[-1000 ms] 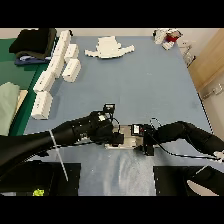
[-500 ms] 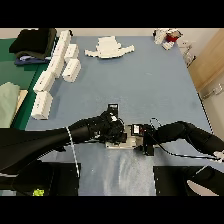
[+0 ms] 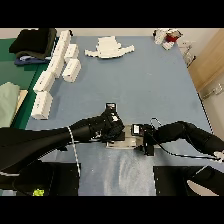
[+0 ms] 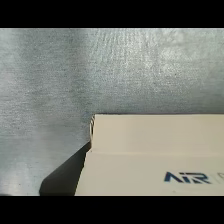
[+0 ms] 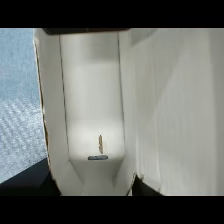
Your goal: Fold the box.
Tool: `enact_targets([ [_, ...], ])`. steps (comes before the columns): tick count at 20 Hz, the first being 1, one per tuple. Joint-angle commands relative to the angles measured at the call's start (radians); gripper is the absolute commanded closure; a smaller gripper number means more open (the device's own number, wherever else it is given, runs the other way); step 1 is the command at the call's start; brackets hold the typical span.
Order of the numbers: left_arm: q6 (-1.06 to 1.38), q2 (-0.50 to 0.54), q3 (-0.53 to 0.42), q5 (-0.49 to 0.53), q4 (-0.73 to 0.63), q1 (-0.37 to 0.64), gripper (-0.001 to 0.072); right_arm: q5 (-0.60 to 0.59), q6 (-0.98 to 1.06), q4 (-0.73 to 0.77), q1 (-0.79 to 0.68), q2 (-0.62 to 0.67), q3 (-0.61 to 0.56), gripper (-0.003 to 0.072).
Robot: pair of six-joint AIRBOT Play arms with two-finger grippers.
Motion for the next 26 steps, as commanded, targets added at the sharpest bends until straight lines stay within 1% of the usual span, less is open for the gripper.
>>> enact_targets([
  [1, 0.002, 0.0, 0.0, 0.0, -0.011, 0.0, 0.0689, 0.0, 0.0, 0.0, 0.001, 0.0, 0.0, 0.0173],
  [2, 0.017, 0.001, 0.0, 0.009, -0.023, 0.0, 0.0407, 0.0, 0.0, 0.0, 0.001, 0.0, 0.0, 0.0173],
  [3, 0.019, 0.003, 0.0, 0.017, -0.034, 0.0, 0.0105, 0.0, 0.0, 0.0, 0.001, 0.0, 0.0, 0.0173],
  [4, 0.022, 0.008, 0.001, 0.021, -0.04, 0.0, 0.0061, 0.0, 0.0, 0.0, 0.001, 0.0, 0.0, 0.0173],
  [7, 0.073, 0.067, 0.007, -0.01, -0.046, 0.0, 0.0061, 0.0, 0.0, 0.0, 0.001, 0.0, 0.0, 0.0174],
  [10, 0.111, 0.191, 0.012, -0.08, -0.041, 0.0, 0.0061, 0.0, 0.0, 0.0, 0.001, 0.0, 0.0, 0.0173],
  [11, 0.126, 0.233, 0.012, -0.104, -0.042, 0.0, 0.0065, 0.0, 0.0, 0.0, 0.001, 0.0, 0.0, 0.0173],
  [12, 0.135, 0.264, 0.012, -0.123, -0.042, 0.0, 0.0288, 0.0, 0.0, 0.0, 0.001, 0.0, 0.0, 0.0173],
  [13, 0.178, 0.289, 0.011, -0.134, -0.037, 0.0, 0.0692, 0.0, 0.0, 0.0, 0.001, 0.0, 0.0, 0.0173],
  [15, 0.278, 0.309, 0.012, -0.132, -0.037, 0.001, 0.0698, 0.0, 0.0, 0.0, 0.001, 0.0, 0.0, 0.0174],
  [20, 0.576, 0.309, 0.007, -0.133, -0.019, 0.003, 0.0698, 0.0, 0.0, 0.0, 0.001, 0.0, 0.0, 0.0173],
  [22, 0.704, 0.358, -0.04, -0.125, -0.068, 0.067, 0.0698, 0.0, 0.0, 0.0, 0.001, 0.0, 0.0, 0.0173],
  [26, 1.194, 0.49, -0.206, -0.081, -0.278, 0.273, 0.0698, 0.0, 0.0, 0.0, 0.001, 0.0, 0.0, 0.0173],
])
